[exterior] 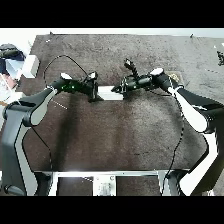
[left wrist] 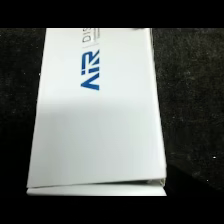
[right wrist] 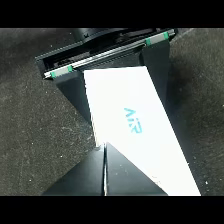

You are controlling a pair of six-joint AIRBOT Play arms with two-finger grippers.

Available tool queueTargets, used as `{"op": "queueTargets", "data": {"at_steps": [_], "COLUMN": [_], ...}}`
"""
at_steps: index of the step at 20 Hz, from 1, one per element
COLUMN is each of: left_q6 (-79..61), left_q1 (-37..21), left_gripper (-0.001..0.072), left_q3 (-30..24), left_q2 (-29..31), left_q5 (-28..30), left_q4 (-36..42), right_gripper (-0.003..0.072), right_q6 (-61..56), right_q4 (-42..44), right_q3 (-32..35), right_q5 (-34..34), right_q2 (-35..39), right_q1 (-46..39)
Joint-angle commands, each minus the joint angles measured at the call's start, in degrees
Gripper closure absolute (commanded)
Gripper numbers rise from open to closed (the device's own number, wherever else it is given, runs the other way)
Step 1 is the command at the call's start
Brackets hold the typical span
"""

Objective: Fold the box and place the chain.

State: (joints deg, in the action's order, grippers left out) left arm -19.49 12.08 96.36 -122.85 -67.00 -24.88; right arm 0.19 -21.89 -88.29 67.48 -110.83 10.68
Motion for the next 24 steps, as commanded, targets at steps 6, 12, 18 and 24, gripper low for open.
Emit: {"op": "queueTargets", "data": {"at_steps": [6, 12, 18, 24], "left_q6": [0.0, 0.0, 0.0, 0.0], "left_q1": [0.0, 0.0, 0.0, 0.0], "left_gripper": [0.0306, 0.0306, 0.0306, 0.0306], "left_q3": [0.0, 0.0, 0.0, 0.0], "left_q2": [0.0, 0.0, 0.0, 0.0], "left_q5": [0.0, 0.0, 0.0, 0.0], "left_q4": [0.1, 0.1, 0.1, 0.1], "right_gripper": [0.0674, 0.0674, 0.0674, 0.0674], "right_q6": [-8.7, -14.0, -22.1, -28.0], "right_q4": [-7.0, -10.6, -15.7, -21.7], "right_q3": [0.0, 0.0, 0.0, 0.0], "right_q5": [-0.8, -1.1, -6.3, -9.2], "right_q2": [-1.3, -2.7, -2.7, -2.7], "right_q1": [0.1, 0.1, 0.1, 0.1]}}
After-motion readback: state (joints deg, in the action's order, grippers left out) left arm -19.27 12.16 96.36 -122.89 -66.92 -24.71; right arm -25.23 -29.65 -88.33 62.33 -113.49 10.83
